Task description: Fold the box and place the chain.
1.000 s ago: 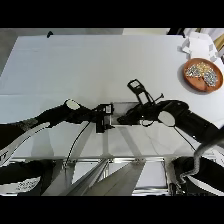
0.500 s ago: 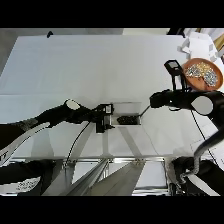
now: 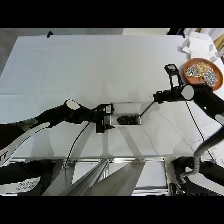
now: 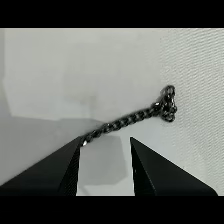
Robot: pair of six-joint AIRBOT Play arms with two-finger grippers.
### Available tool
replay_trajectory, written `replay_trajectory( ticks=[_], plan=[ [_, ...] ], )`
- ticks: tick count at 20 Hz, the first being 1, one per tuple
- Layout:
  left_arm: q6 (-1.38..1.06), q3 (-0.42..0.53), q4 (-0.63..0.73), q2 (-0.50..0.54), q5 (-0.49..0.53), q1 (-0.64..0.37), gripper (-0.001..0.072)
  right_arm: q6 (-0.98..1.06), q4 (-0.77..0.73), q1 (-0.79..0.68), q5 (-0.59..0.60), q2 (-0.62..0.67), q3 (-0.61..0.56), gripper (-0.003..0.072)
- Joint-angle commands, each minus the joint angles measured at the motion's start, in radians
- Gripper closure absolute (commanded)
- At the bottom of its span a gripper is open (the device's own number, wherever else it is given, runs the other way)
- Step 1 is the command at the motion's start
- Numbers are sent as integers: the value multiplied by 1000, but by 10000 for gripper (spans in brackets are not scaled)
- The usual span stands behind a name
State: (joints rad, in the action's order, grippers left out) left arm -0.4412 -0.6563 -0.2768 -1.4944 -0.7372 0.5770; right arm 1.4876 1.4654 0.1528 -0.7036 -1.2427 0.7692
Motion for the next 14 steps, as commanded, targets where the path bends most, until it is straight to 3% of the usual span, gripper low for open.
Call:
replay_trajectory(
  ticks=[1, 10, 11, 14],
  plan=[
    [0, 0, 0, 1, 0, 0, 390, 0, 32, -4, 0, -76, 35, 341],
    [0, 0, 0, 1, 0, 0, 390, 2, 31, 12, -8, -140, 35, 353],
    [0, 0, 0, 1, 0, 0, 390, 2, 31, 24, -9, -142, 35, 377],
    [0, 0, 0, 1, 0, 0, 390, 1, 31, 46, -3, -141, 35, 601]
  ],
)
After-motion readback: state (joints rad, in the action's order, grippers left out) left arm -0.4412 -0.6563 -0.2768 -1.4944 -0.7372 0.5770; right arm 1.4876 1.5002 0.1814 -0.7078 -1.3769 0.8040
